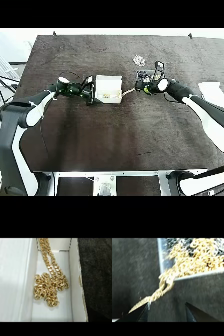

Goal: Fold the box and place the chain.

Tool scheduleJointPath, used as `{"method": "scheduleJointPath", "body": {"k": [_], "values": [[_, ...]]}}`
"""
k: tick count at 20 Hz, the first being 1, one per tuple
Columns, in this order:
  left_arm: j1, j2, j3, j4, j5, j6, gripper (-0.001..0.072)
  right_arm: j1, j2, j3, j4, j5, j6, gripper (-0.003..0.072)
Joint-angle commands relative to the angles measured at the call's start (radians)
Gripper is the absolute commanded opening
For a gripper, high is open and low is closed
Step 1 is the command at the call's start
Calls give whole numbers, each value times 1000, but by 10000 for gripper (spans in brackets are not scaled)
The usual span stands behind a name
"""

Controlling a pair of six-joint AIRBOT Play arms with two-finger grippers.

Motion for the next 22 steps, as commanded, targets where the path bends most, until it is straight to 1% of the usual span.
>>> {"method": "scheduleJointPath", "body": {"k": [1,3,5,6,7,8,9,11,13,15,20,22], "values": [[-1,0,0,0,1,0,357,13,-52,-3,68,-127,5,548],[-1,0,0,0,1,0,357,16,-72,4,88,-174,5,549],[-1,0,0,0,0,0,357,20,-107,32,123,-193,5,540],[-1,0,0,0,0,0,357,28,-124,47,126,-200,5,452],[-1,0,0,0,0,0,357,37,-135,57,126,-212,5,331],[-1,0,0,0,1,0,357,42,-136,58,126,-227,3,155],[-1,0,0,0,1,0,357,43,-134,58,126,-240,3,10],[-1,0,0,0,0,0,356,46,-106,56,125,-240,2,6],[-1,0,0,0,0,0,357,66,-32,34,86,-236,2,5],[-1,0,0,0,1,0,357,91,68,11,32,-234,2,4],[-1,0,0,0,1,0,357,129,316,11,-98,-167,2,4],[-1,0,0,0,0,0,356,151,403,12,-140,-164,2,4]]}}
